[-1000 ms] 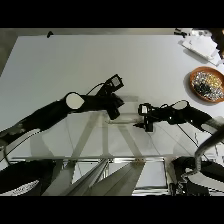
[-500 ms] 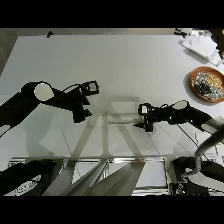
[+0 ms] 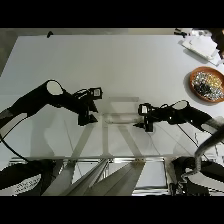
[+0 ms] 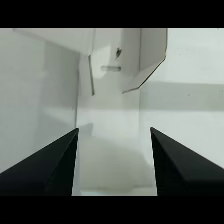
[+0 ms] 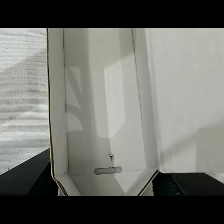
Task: Fold the box and place the chain.
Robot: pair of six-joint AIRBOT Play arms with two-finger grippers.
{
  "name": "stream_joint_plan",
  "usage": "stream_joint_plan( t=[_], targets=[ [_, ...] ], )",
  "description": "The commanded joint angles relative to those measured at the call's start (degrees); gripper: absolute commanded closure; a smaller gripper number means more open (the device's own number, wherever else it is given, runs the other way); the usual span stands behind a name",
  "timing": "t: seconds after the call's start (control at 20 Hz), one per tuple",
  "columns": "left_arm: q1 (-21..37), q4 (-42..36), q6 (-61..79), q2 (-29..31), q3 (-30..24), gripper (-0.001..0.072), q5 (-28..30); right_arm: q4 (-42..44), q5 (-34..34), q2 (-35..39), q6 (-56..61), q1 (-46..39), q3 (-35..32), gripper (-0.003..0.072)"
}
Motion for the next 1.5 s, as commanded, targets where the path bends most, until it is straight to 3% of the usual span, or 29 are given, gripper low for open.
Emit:
stream_joint_plan(
  t=[0.0,0.15,0.25,0.35,0.7,0.9,1.0,1.35,1.45],
  targets=[
    [-1.4,-1.5,3.4,-3.0,0.0,0.0204,1.0,0.0,0.0,0.0,0.0,0.0,0.0,0.0221],
    [-2.1,-0.4,5.8,-4.9,-0.5,0.0185,2.1,0.0,0.0,0.0,0.0,0.0,0.0,0.0221],
    [-3.2,-0.8,10.2,-4.8,-1.4,0.0066,5.0,0.0,0.0,0.0,0.0,0.0,0.0,0.0221],
    [-3.3,-2.9,13.8,-4.8,-2.7,0.0016,7.8,0.0,0.0,0.0,0.0,0.0,0.0,0.0221],
    [-3.5,-9.5,16.1,-4.9,-4.2,0.0026,11.2,0.0,0.0,0.0,0.0,0.0,0.0,0.0221],
    [-4.3,-11.0,16.2,-4.9,-4.2,0.0093,11.3,0.0,0.0,0.0,0.0,0.0,0.0,0.0221],
    [-4.6,-10.9,16.0,-4.9,-4.2,0.0169,10.6,0.0,0.0,0.0,0.0,0.0,0.0,0.0221],
    [-5.0,-10.8,14.3,-4.9,-4.2,0.0236,7.1,0.0,0.0,0.0,0.0,0.0,0.0,0.0221],
    [-5.4,-10.9,14.3,-4.9,-4.2,0.0299,6.8,0.0,0.0,0.0,0.0,0.0,0.0,0.0221]
  ],
)
